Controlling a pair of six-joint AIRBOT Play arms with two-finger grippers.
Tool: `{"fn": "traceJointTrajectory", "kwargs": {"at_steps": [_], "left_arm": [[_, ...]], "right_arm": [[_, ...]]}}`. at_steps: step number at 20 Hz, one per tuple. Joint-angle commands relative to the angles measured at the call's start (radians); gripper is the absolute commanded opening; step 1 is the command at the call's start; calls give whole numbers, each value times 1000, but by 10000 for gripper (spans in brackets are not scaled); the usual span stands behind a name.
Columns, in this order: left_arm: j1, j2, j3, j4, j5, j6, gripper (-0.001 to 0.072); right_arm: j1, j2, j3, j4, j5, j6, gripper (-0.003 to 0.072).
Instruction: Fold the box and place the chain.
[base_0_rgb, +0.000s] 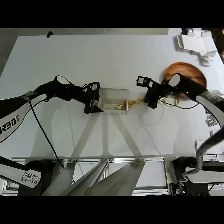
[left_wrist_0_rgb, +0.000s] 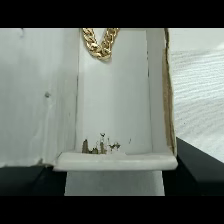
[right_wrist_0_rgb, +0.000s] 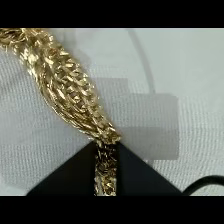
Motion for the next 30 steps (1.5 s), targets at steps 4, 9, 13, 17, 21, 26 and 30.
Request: {"fn": "traceJointTrajectory", "kwargs": {"at_steps": [4, 9, 13, 17, 21, 26, 30], "left_arm": [[0, 1, 0, 0, 0, 0, 158], [0, 1, 0, 0, 0, 0, 158], [0, 1, 0, 0, 0, 0, 158], [0, 1, 0, 0, 0, 0, 158], [0, 1, 0, 0, 0, 0, 158], [0, 1, 0, 0, 0, 0, 158], [0, 1, 0, 0, 0, 0, 158]], "right_arm": [[62, 35, -1, -11, 6, 126, 8], [165, 203, -1, -16, 5, 283, 6], [271, 314, 6, -14, 6, 348, 6], [350, 322, 59, 20, -10, 417, 6], [406, 321, 96, 137, -101, 417, 7], [453, 254, 120, 246, -193, 416, 7], [438, 185, 130, 225, -182, 417, 8]]}}
